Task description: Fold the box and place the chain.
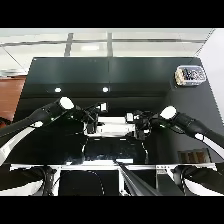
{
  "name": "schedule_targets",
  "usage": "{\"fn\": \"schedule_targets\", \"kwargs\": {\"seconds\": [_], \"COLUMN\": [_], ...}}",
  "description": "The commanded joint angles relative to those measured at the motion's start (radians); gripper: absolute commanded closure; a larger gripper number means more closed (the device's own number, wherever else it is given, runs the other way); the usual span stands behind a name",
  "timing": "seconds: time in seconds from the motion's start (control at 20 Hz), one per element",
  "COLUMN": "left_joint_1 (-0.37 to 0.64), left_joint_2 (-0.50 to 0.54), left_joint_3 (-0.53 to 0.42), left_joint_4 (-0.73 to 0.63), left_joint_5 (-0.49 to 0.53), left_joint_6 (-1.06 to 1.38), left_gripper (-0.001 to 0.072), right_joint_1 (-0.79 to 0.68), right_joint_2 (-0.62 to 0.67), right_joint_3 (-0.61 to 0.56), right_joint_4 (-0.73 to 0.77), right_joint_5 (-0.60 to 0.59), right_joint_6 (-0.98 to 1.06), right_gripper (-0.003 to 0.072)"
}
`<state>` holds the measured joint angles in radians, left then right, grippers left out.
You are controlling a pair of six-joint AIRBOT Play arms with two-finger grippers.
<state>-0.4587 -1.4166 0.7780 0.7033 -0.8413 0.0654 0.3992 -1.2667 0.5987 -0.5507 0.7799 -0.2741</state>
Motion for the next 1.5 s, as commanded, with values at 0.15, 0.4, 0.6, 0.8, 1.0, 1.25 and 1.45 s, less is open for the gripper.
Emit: {"fn": "schedule_targets", "kwargs": {"seconds": [0.15,0.4,0.6,0.8,1.0,1.25,1.45], "left_joint_1": [0.0,0.0,0.0,0.0,0.0,0.0,0.0], "left_joint_2": [0.001,0.001,0.001,0.001,0.001,0.001,0.001], "left_joint_3": [0.001,0.001,0.001,0.001,0.001,0.001,0.001], "left_joint_4": [0.0,0.0,-0.001,-0.001,-0.001,-0.001,-0.001], "left_joint_5": [-0.001,-0.001,-0.001,0.0,-0.001,-0.001,-0.001], "left_joint_6": [-0.002,-0.001,-0.001,-0.001,-0.001,-0.001,-0.001], "left_gripper": [0.068,0.068,0.068,0.068,0.068,0.068,0.068], "right_joint_1": [-0.037,-0.036,-0.035,-0.022,0.003,0.003,0.002], "right_joint_2": [-0.014,-0.014,-0.032,-0.045,-0.048,-0.048,-0.048], "right_joint_3": [-0.001,-0.001,-0.001,0.001,0.002,0.002,0.002], "right_joint_4": [-0.006,-0.031,-0.03,-0.04,-0.073,-0.07,-0.07], "right_joint_5": [0.014,0.02,0.02,0.01,-0.02,-0.023,-0.023], "right_joint_6": [-0.006,0.014,0.011,0.015,0.046,0.05,0.05], "right_gripper": [0.006,0.0062,0.0063,0.0064,0.0064,0.0064,0.0064]}}
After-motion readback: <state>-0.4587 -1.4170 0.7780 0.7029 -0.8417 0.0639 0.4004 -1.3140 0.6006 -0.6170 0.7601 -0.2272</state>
